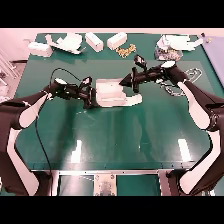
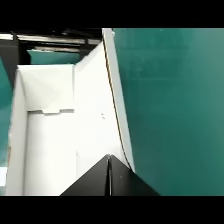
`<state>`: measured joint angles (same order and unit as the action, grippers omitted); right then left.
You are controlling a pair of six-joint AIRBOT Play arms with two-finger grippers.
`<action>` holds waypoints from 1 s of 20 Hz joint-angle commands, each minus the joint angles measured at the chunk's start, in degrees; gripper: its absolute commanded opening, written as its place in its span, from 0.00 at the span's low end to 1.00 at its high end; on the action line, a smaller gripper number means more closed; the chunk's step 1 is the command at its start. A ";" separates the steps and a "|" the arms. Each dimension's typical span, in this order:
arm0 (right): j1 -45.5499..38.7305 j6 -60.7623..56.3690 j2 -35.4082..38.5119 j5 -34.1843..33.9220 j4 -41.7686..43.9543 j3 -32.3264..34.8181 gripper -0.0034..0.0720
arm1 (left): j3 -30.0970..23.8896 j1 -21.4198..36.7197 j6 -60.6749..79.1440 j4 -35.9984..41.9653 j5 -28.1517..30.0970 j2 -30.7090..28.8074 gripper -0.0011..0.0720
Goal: Fold the box and place the chain.
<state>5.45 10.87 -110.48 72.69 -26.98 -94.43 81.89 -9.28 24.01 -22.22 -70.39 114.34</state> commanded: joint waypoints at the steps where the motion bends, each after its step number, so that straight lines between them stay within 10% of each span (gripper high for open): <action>1: 0.11 0.26 -0.94 -2.89 -0.90 -1.79 0.06 | 0.07 0.04 0.02 -0.11 0.33 -0.04 0.81; 20: 2.38 -7.15 -0.39 -1.79 -10.99 -3.23 0.05 | 0.07 0.04 0.02 0.15 0.52 -0.04 0.81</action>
<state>8.40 6.55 -113.40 71.94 -36.73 -97.60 81.89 -9.30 24.03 -21.98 -69.87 114.32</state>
